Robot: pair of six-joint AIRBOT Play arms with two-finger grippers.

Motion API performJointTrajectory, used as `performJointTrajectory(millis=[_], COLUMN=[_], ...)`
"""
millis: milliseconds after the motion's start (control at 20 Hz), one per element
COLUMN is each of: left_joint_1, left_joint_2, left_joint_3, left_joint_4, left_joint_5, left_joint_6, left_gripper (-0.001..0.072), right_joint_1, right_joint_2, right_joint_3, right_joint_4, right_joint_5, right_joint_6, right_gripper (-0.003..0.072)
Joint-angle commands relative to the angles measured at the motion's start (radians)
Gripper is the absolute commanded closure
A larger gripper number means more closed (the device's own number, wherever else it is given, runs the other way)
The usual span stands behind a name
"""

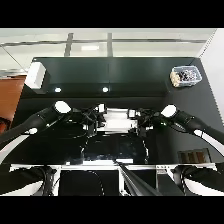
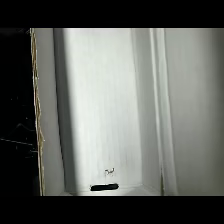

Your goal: Fold the box and place the chain.

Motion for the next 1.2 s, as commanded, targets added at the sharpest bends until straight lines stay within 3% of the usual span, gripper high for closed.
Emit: performJointTrajectory(millis=[0,200,300,350,400,450,500,600,700,800,1000,1050,1100,1150], left_joint_1=[-0.029,-0.030,-0.030,-0.030,-0.030,-0.031,-0.030,-0.030,-0.030,-0.030,-0.030,-0.029,-0.029,-0.028], left_joint_2=[-0.016,-0.022,-0.022,-0.022,-0.022,-0.022,-0.022,-0.022,-0.021,-0.022,-0.021,-0.021,-0.017,-0.007], left_joint_3=[0.000,0.000,0.000,0.000,0.000,0.000,0.000,0.000,0.000,0.000,0.000,0.000,0.001,0.003], left_joint_4=[-0.049,-0.046,-0.045,-0.045,-0.046,-0.046,-0.045,-0.024,-0.023,-0.023,-0.019,-0.018,-0.016,-0.002], left_joint_5=[0.049,0.047,0.048,0.047,0.047,0.048,0.047,0.047,0.047,0.046,0.047,0.047,0.047,0.047], left_joint_6=[0.000,0.000,-0.009,-0.010,-0.010,-0.008,-0.008,-0.009,-0.012,-0.011,-0.011,-0.012,-0.012,-0.029], left_gripper=[0.0500,0.0514,0.0627,0.0626,0.0599,0.0398,0.0305,0.0428,0.0442,0.0307,0.0303,0.0360,0.0588,0.0646], right_joint_1=[0.000,0.000,0.000,0.000,0.000,0.000,0.000,0.000,0.000,0.000,0.000,0.000,0.000,0.000], right_joint_2=[-0.001,-0.001,-0.001,-0.001,-0.001,-0.001,-0.001,-0.001,-0.001,-0.001,-0.001,-0.001,-0.001,-0.001], right_joint_3=[0.000,0.000,0.000,0.000,0.000,0.000,0.000,0.000,0.000,0.000,0.000,0.000,0.000,0.000], right_joint_4=[0.000,0.000,0.000,0.000,0.000,0.000,0.000,0.000,0.000,0.000,0.000,0.000,0.000,0.000], right_joint_5=[0.000,0.000,0.000,0.000,0.000,0.000,0.000,0.000,0.000,0.000,0.000,0.000,0.000,0.000], right_joint_6=[0.000,0.000,0.000,0.000,0.000,0.000,0.000,0.000,0.000,0.000,0.000,0.000,0.000,0.000], right_gripper=[0.0519,0.0519,0.0519,0.0519,0.0519,0.0519,0.0519,0.0519,0.0519,0.0519,0.0519,0.0520,0.0520,0.0519])
